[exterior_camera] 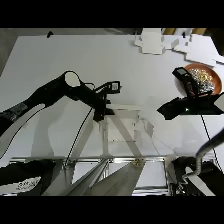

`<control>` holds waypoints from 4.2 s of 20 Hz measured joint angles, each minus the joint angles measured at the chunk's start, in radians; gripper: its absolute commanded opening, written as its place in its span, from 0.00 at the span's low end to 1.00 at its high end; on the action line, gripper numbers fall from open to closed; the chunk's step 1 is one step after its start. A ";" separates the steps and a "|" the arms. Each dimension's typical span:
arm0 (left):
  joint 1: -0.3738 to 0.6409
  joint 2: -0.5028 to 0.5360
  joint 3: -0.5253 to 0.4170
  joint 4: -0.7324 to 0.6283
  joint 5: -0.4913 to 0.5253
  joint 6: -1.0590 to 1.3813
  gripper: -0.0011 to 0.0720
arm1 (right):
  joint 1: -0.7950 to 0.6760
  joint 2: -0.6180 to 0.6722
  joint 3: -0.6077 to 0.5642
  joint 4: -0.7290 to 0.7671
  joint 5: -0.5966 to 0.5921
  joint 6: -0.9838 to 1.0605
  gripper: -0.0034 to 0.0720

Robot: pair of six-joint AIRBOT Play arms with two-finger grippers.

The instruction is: Fold the box and place the chain.

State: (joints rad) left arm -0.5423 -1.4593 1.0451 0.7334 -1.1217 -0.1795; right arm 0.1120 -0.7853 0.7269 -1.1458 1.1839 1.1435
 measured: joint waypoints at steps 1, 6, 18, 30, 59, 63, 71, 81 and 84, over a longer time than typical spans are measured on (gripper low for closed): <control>-0.002 0.002 -0.020 -0.020 0.038 0.029 0.01 | 0.000 0.000 0.002 0.000 0.009 0.000 0.44; -0.008 0.000 -0.102 -0.105 0.204 0.156 0.02 | 0.000 0.000 0.005 -0.001 0.010 0.000 0.44; -0.026 -0.053 -0.128 -0.119 0.277 0.219 0.02 | 0.000 0.000 0.005 -0.002 -0.016 -0.022 0.44; -0.034 -0.074 -0.128 -0.096 0.298 0.224 0.02 | 0.000 0.000 0.005 -0.006 -0.018 -0.027 0.44; -0.034 -0.075 -0.128 -0.090 0.292 0.220 0.02 | 0.480 0.000 -0.237 -0.137 -0.246 -0.468 0.64; -0.034 -0.075 -0.128 -0.090 0.290 0.220 0.02 | 0.566 0.000 -0.323 -0.180 -0.431 -0.527 0.98; -0.034 -0.075 -0.128 -0.090 0.287 0.220 0.02 | 0.693 0.000 -0.454 -0.226 -0.711 -0.555 0.97; -0.034 -0.076 -0.128 -0.090 0.287 0.220 0.02 | 0.698 -0.023 -0.497 -0.243 -0.862 -0.557 0.97; -0.034 -0.076 -0.128 -0.090 0.287 0.220 0.02 | 0.676 -0.024 -0.498 -0.243 -0.876 -0.558 0.96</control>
State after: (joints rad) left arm -0.5766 -1.5349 0.9169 0.6437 -0.8349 0.0406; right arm 0.7883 -0.8089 0.2287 -1.3891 0.3077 0.5858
